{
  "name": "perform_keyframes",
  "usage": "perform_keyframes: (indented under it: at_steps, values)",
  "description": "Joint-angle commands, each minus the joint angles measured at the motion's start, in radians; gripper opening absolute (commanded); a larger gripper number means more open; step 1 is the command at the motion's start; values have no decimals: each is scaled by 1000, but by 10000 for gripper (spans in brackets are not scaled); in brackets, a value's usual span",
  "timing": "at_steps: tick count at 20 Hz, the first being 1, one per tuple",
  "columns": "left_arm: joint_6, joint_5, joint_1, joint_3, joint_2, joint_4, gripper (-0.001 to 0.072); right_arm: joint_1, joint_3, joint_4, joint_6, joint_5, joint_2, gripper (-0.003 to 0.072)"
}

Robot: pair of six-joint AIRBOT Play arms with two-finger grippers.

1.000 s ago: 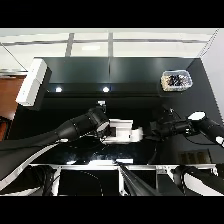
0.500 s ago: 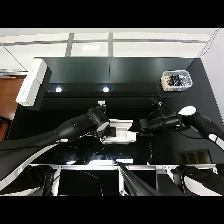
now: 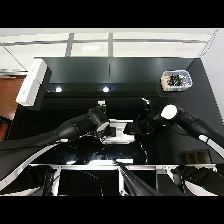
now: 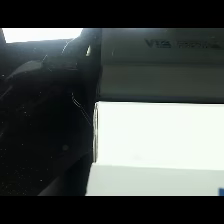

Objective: Fold the box and place the chain.

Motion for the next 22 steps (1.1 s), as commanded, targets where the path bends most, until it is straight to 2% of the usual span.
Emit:
perform_keyframes:
  at_steps: [1,6,8,9,11,14,16,17,18,19,22]
  values:
    - [0,1,0,0,0,0,28,76,40,-171,154,-24,0,605]
    - [0,-3,0,0,0,0,28,94,59,-179,219,-10,0,603]
    - [0,-3,0,0,0,0,29,98,59,-196,256,1,0,486]
    - [0,-2,0,0,0,0,28,110,60,-217,286,1,0,485]
    - [0,-3,0,0,0,0,28,166,73,-328,399,-14,0,485]
    - [0,-2,0,0,0,0,28,276,128,-606,682,13,0,484]
    - [0,-2,0,0,0,0,28,347,163,-759,858,56,-1,423]
    - [0,-3,0,0,0,0,28,371,169,-791,924,72,-2,423]
    - [0,-3,0,0,0,0,28,386,169,-794,971,83,-7,423]
    - [0,-3,0,0,0,0,28,394,169,-787,988,98,-18,367]
    - [0,-3,0,0,0,1,28,397,170,-738,995,106,-40,364]
